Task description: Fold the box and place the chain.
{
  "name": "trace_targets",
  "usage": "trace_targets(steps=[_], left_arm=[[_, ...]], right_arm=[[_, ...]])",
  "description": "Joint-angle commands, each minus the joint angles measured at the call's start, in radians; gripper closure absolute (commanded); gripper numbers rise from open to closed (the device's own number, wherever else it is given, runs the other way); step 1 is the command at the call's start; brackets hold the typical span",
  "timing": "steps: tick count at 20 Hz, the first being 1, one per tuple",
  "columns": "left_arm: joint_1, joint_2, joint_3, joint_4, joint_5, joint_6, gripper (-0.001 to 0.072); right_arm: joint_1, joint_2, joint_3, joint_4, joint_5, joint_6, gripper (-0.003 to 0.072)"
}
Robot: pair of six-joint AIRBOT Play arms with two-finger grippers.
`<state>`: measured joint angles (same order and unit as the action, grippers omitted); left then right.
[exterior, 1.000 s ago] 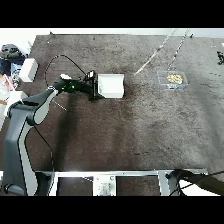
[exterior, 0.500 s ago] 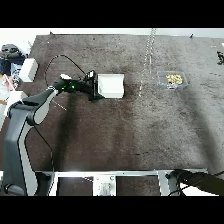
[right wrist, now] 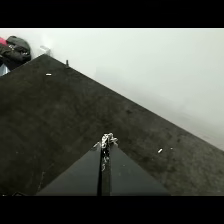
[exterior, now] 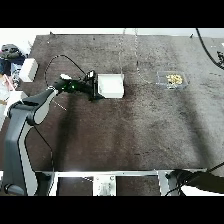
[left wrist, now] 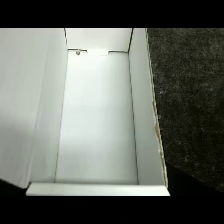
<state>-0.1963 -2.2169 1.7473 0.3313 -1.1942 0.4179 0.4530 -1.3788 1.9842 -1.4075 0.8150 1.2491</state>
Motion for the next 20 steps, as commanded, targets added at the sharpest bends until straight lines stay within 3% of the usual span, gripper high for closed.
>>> trace_targets(steps=[1, 10, 14, 17, 19, 20], left_arm=[[0.001, 0.0, 0.0, 0.0, 0.0, 0.0, 0.0357], [0.001, 0.0, 0.0, 0.0, 0.0, 0.0, 0.0357], [0.001, 0.0, 0.0, 0.0, 0.0, 0.0, 0.0357], [0.001, 0.0, 0.0, 0.0, 0.0, 0.0, 0.0356], [0.001, 0.0, 0.0, 0.0, 0.0, 0.0, 0.0357], [0.001, 0.0, 0.0, 0.0, 0.0, 0.0, 0.0357]], right_arm=[[0.011, -0.032, 0.0, 0.029, 0.0, 0.0, 0.0672], [0.011, -0.09, -0.012, 0.036, 0.055, 0.004, 0.0672], [0.011, -0.091, -0.023, 0.021, 0.019, 0.003, 0.0672], [0.011, -0.093, -0.045, 0.021, 0.154, 0.031, 0.0672], [0.011, -0.093, -0.11, 0.028, 0.267, 0.049, 0.0672], [0.011, -0.093, -0.159, 0.029, 0.268, 0.057, 0.0672]])
